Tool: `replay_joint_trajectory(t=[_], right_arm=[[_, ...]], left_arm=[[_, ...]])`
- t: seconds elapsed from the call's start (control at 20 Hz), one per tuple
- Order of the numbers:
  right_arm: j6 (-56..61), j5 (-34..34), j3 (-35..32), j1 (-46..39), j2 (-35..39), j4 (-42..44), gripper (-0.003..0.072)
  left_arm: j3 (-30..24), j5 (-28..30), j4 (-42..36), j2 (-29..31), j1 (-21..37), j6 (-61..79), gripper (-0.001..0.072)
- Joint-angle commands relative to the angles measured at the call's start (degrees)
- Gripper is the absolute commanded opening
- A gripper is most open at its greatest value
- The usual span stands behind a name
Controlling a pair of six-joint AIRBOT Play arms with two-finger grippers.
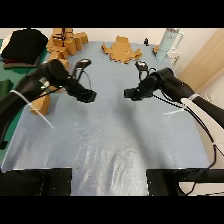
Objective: Fold the box.
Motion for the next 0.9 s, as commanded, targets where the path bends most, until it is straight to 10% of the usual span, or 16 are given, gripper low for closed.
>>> replay_joint_trajectory(t=[0.0, 0.85], right_arm=[[-0.98, -2.54, 3.89, -0.09, -4.00, 3.56, 0.0008], [-0.96, -3.52, 3.89, -0.11, -4.00, 4.24, 0.0008]], left_arm=[[2.05, 3.45, -1.18, -3.80, -3.43, -2.32, 0.0010], [2.21, 3.74, -1.18, -3.82, -3.43, -2.16, 0.0012]])
